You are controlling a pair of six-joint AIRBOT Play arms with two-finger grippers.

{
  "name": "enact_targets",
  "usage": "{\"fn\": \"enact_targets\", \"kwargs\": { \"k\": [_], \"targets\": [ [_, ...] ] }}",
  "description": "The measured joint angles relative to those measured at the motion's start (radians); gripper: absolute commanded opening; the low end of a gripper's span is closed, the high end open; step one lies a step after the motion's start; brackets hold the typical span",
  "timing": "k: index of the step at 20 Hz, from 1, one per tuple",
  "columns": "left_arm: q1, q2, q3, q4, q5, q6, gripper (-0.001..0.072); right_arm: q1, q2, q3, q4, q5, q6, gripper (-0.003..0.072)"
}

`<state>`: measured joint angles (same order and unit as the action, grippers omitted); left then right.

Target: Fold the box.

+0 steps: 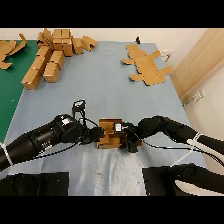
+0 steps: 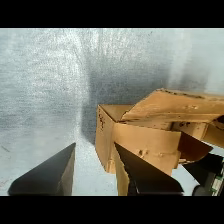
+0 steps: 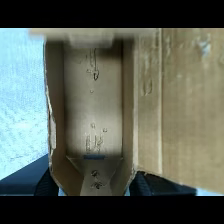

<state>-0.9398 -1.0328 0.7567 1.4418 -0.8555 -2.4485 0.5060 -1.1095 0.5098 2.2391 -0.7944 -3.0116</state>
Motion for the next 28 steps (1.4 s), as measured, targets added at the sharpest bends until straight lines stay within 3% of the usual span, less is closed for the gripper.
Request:
{"fn": "enact_targets", "kwargs": {
  "k": [1, 2, 3, 18, 28],
  "targets": [
    [-0.001, 0.000, 0.000, -0.008, 0.001, 0.006, 0.0386, 0.000, 0.000, 0.000, 0.000, 0.000, 0.000, 0.0518],
    [-0.001, -0.001, 0.001, -0.013, 0.010, 0.012, 0.0533, 0.000, 0.000, 0.000, 0.000, 0.000, 0.000, 0.0518],
    [-0.002, -0.002, 0.002, -0.019, 0.017, 0.016, 0.0613, 0.000, 0.000, 0.000, 0.000, 0.000, 0.000, 0.0518],
    [-0.008, -0.105, 0.003, -0.083, 0.042, 0.056, 0.0612, 0.000, 0.000, 0.000, 0.000, 0.000, 0.000, 0.0518],
    [-0.008, -0.172, 0.056, -0.093, 0.042, 0.094, 0.0613, 0.000, 0.000, 0.000, 0.000, 0.000, 0.000, 0.0517]
  ]
}}
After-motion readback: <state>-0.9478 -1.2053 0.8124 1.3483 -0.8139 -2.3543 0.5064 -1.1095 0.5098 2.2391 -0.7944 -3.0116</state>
